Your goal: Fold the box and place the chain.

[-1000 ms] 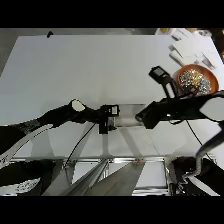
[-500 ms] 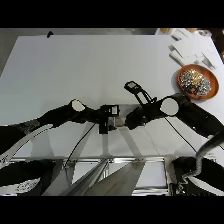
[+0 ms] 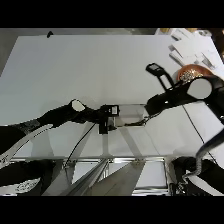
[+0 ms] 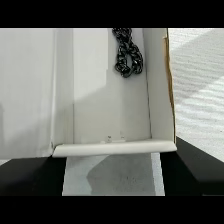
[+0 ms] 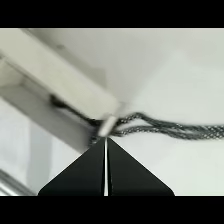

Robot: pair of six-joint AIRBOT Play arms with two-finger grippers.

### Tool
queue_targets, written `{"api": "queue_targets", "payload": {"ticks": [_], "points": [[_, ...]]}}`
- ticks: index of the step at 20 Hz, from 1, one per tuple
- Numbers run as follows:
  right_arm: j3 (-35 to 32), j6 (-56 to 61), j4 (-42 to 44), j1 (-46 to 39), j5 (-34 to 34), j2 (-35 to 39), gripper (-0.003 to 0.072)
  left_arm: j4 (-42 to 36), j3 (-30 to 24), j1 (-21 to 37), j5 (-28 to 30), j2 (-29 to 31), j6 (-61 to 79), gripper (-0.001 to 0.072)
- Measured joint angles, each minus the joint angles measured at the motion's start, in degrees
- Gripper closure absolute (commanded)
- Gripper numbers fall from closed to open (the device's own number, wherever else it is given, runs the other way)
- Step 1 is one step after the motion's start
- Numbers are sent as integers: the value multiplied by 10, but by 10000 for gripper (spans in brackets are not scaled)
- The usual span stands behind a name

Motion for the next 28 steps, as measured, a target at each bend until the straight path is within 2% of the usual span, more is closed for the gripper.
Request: {"api": "queue_targets", "payload": {"ticks": [2, 3, 4, 10, 14, 16, 28], "points": [[-5, 19, -19, -38, 1, 2, 655, 0, 0, 0, 0, 0, 0, 388], [-10, 28, -25, -50, -1, 0, 522, 0, 0, 0, 0, 0, 0, 388], [-18, 34, -33, -60, -7, -6, 445, 0, 0, 0, 0, 0, 0, 388], [-58, 61, -55, -81, -54, -78, 445, 0, 0, 0, 0, 0, 0, 388], [-64, 78, -70, -83, -69, -127, 366, 0, 0, 0, 0, 0, 0, 388], [-66, 86, -75, -83, -74, -145, 366, 0, 0, 0, 0, 0, 0, 388], [-67, 106, -85, -63, -110, -186, 369, 0, 0, 0, 0, 0, 0, 388]]}}
